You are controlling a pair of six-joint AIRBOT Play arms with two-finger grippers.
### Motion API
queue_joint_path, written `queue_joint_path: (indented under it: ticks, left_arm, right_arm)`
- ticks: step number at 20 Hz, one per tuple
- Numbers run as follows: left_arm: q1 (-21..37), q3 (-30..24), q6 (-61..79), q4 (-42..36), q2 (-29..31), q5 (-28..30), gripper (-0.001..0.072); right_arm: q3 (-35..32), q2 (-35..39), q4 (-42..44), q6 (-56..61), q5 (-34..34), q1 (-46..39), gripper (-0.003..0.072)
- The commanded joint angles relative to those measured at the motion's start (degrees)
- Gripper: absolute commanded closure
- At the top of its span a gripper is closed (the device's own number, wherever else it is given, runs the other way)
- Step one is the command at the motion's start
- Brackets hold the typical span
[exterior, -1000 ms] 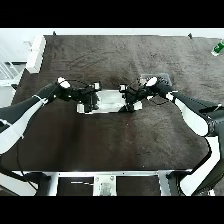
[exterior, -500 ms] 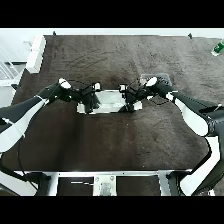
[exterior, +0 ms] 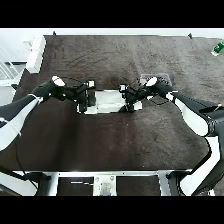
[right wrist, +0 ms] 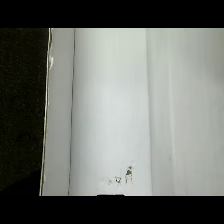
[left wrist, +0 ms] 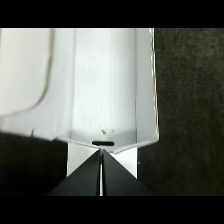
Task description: Fold the box and place the chain.
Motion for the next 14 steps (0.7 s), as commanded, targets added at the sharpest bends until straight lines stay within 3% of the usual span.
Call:
queue_joint_path:
  ticks: [1, 9, 14]
  left_arm:
    - [3.1, 0.2, -1.1, -0.9, 3.0, -3.3, 0.0691]
    - [12.2, -1.6, -29.9, -2.8, 16.2, -9.1, 0.0691]
    - [16.9, -7.1, -50.2, -4.0, 17.5, -8.9, 0.0691]
  right_arm:
    - [0.0, 0.0, 0.0, 0.0, 0.0, 0.1, 0.0191]
    - [0.0, 0.0, 0.0, 0.0, 0.0, 0.1, 0.0192]
    - [0.0, 0.0, 0.0, 0.0, 0.0, 0.1, 0.0191]
